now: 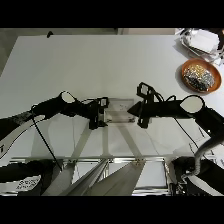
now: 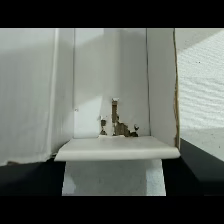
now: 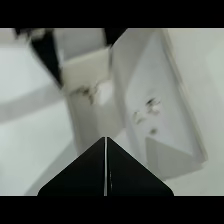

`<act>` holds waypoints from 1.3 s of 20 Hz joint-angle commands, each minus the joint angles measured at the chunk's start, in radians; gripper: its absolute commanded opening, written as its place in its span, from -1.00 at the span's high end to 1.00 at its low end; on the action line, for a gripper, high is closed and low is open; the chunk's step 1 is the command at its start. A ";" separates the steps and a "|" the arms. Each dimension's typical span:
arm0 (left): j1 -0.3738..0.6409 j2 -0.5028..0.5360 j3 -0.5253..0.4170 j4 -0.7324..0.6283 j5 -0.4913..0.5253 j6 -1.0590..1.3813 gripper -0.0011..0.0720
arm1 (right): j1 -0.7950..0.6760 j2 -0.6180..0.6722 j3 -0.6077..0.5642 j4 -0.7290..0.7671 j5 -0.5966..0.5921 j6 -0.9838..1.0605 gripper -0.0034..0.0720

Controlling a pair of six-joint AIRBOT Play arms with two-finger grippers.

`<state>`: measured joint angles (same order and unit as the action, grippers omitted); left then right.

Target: Fold the box and place the chain.

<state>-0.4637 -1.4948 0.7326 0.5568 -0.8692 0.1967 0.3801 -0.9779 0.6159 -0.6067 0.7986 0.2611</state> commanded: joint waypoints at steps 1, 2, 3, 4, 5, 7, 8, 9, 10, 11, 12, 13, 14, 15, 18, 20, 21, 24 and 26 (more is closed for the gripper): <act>0.001 0.000 0.001 0.000 -0.003 0.000 0.39 | 0.000 -0.060 0.001 0.132 -0.189 0.001 0.90; 0.001 0.000 0.000 0.000 -0.002 0.000 0.39 | 0.000 -0.093 0.001 0.158 -0.195 0.003 0.90; 0.001 0.000 0.000 0.000 -0.002 0.000 0.39 | 0.000 -0.131 0.001 0.185 -0.193 0.003 0.90; 0.000 0.000 0.000 0.000 -0.003 0.000 0.39 | 0.000 -0.163 0.001 0.199 -0.192 0.004 0.90; 0.001 0.000 0.001 0.000 -0.003 0.000 0.39 | 0.000 -0.192 0.001 0.211 -0.189 0.004 0.90; 0.000 0.000 0.000 0.000 -0.003 0.000 0.39 | 0.000 -0.232 0.001 0.214 -0.195 0.004 0.90; 0.001 0.000 0.000 0.000 -0.002 0.000 0.39 | 0.000 -0.241 0.001 0.216 -0.211 0.005 0.89; 0.001 0.000 0.000 0.000 -0.002 0.000 0.39 | 0.000 -0.248 0.001 0.223 -0.237 0.016 0.89; 0.001 0.000 0.000 0.000 -0.003 0.000 0.39 | 0.000 -0.255 0.001 0.223 -0.270 0.039 0.90; 0.001 0.000 0.001 0.000 -0.003 0.000 0.39 | 0.000 -0.266 0.001 0.222 -0.298 0.064 0.90; 0.001 0.000 0.000 0.000 -0.003 0.000 0.39 | 0.000 -0.279 0.001 0.222 -0.306 0.082 0.90; 0.001 0.000 0.001 0.000 -0.003 0.000 0.39 | 0.000 -0.298 0.001 0.221 -0.304 0.094 0.90; 0.001 0.000 0.000 0.000 -0.003 0.000 0.39 | 0.000 -0.316 0.001 0.217 -0.291 0.106 0.90; 0.001 0.000 0.000 0.000 -0.003 0.000 0.39 | 0.000 -0.330 0.001 0.216 -0.269 0.105 0.90; 0.001 0.000 0.000 0.000 -0.002 0.000 0.39 | 0.000 -0.321 0.002 0.223 -0.220 0.105 0.89; 0.001 0.000 0.001 0.000 -0.003 0.000 0.39 | 0.000 -0.279 0.006 0.215 -0.187 0.105 0.89; 0.001 0.000 0.001 0.000 -0.002 0.000 0.39 | -0.004 -0.245 0.013 0.199 -0.169 0.106 0.89; 0.001 0.000 0.001 0.000 -0.003 0.000 0.39 | -0.073 -0.119 0.042 0.097 -0.023 0.156 0.89; 0.001 0.000 0.000 0.000 -0.003 0.000 0.39 | -0.150 -0.037 0.045 -0.042 0.127 0.179 0.90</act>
